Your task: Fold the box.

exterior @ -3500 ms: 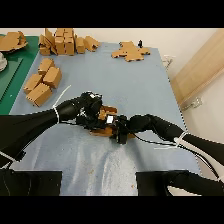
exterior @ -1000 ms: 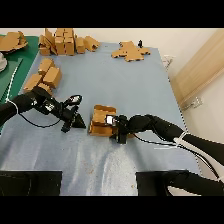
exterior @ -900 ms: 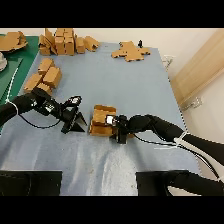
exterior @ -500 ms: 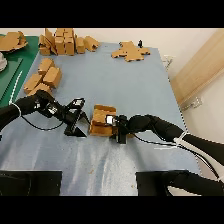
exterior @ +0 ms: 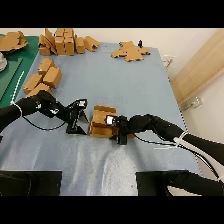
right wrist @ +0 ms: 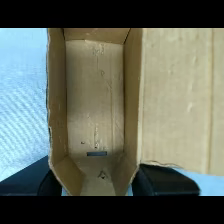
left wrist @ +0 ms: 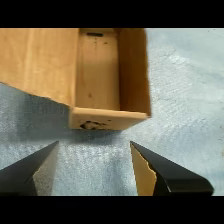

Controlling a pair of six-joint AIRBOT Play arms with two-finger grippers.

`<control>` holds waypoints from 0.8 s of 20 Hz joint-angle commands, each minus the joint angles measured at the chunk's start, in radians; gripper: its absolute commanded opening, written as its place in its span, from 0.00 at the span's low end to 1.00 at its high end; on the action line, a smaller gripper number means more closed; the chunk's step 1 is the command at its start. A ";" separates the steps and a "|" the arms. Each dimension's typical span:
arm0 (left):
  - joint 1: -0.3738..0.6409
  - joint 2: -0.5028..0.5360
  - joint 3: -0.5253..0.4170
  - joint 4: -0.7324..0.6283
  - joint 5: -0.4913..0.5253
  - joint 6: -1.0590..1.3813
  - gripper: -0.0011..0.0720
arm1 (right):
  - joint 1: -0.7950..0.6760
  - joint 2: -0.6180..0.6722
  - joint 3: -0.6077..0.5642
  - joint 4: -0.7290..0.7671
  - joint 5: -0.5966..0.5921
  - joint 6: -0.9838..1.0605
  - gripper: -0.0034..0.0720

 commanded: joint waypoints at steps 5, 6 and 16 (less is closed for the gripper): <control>-0.068 0.000 -0.001 -0.011 0.038 -0.031 0.97 | 0.000 0.000 0.000 -0.003 -0.012 0.000 0.78; -0.074 0.000 -0.001 -0.011 0.038 -0.034 0.97 | 0.000 0.000 0.000 -0.003 -0.012 0.000 0.78; -0.079 0.001 0.000 0.045 -0.010 -0.076 0.97 | 0.000 0.000 0.000 -0.010 -0.011 0.000 0.78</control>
